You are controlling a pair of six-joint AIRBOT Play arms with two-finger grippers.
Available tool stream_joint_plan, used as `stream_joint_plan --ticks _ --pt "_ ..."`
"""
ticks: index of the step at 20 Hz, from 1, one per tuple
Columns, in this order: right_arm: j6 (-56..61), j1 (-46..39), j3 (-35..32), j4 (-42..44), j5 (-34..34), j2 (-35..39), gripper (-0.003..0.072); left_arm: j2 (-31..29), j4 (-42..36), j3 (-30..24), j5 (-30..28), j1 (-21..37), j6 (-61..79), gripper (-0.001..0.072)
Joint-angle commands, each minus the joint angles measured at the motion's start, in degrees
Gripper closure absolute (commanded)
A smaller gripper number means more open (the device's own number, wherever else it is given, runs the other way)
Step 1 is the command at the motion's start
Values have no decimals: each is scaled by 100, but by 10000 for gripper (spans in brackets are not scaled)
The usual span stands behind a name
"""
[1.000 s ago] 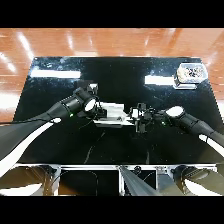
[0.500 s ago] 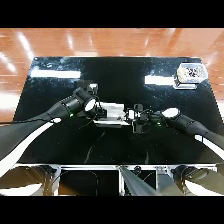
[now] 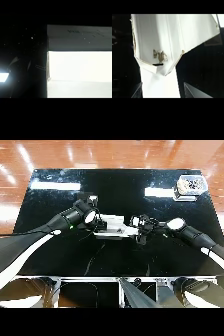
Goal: Fold the box and place the chain.
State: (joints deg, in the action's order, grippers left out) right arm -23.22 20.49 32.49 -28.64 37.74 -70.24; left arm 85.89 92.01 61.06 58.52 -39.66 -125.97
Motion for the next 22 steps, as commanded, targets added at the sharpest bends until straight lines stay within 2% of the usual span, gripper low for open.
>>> stream_joint_plan --ticks 1,6,8,9,10,11,12,13,22 --pt "170 -48 2 -138 -37 4 91 4 2 -2 -2 4 0 688" --pt "-968 -2 7 953 -50 -184 93 9 -85 -2 0 4 0 688" --pt "-1034 133 33 1008 -50 -297 101 9 -98 -2 0 4 0 688" --pt "-1047 221 37 1008 -59 -356 217 9 -98 -2 0 4 0 688" --pt "-1047 299 39 1025 -81 -409 270 9 -98 -2 -2 4 0 688" --pt "-1049 348 48 1027 -96 -448 273 9 -101 -2 -2 4 0 688" --pt "-1071 389 63 1021 -122 -468 394 9 -98 -2 0 4 0 688" --pt "-1073 413 81 1047 -203 -481 438 9 -98 -2 0 4 0 688" --pt "-1091 748 286 1261 -398 -636 442 9 -101 -2 0 4 0 688"
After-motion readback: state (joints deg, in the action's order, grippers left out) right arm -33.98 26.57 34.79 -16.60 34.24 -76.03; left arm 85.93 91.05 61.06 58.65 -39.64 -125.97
